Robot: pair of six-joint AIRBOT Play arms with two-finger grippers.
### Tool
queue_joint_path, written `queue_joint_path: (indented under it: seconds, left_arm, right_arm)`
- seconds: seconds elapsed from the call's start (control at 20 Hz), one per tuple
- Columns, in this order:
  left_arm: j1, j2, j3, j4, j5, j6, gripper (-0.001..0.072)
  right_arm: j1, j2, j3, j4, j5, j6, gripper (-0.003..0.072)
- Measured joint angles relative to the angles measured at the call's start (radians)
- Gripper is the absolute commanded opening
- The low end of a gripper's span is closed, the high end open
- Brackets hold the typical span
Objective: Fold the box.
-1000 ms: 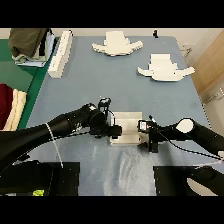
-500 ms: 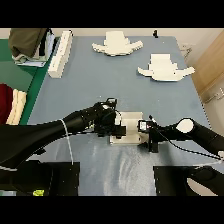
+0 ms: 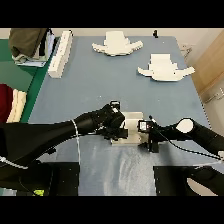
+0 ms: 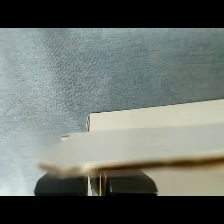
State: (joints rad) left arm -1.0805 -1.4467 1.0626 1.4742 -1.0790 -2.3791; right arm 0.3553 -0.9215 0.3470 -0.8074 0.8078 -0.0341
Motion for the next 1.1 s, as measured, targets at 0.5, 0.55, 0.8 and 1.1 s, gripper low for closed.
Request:
queue_joint_path:
  seconds: [0.5,0.55,0.8,1.1]
  left_arm:
    - [-0.005,-0.006,0.019,0.026,0.003,-0.016,0.0381]
    - [-0.005,-0.006,0.02,0.019,0.007,-0.016,0.0382]
    - [-0.005,-0.007,0.021,0.021,0.001,-0.02,0.0383]
    - [0.03,0.02,0.08,0.009,-0.083,-0.002,0.0383]
  right_arm:
    - [-0.001,0.0,0.0,0.003,-0.005,-0.001,0.0546]
    - [0.0,0.0,0.0,0.008,-0.005,0.0,0.0546]
    - [0.0,0.0,0.0,0.005,-0.004,-0.001,0.0546]
    - [0.0,0.0,0.0,0.003,-0.003,0.0,0.0546]
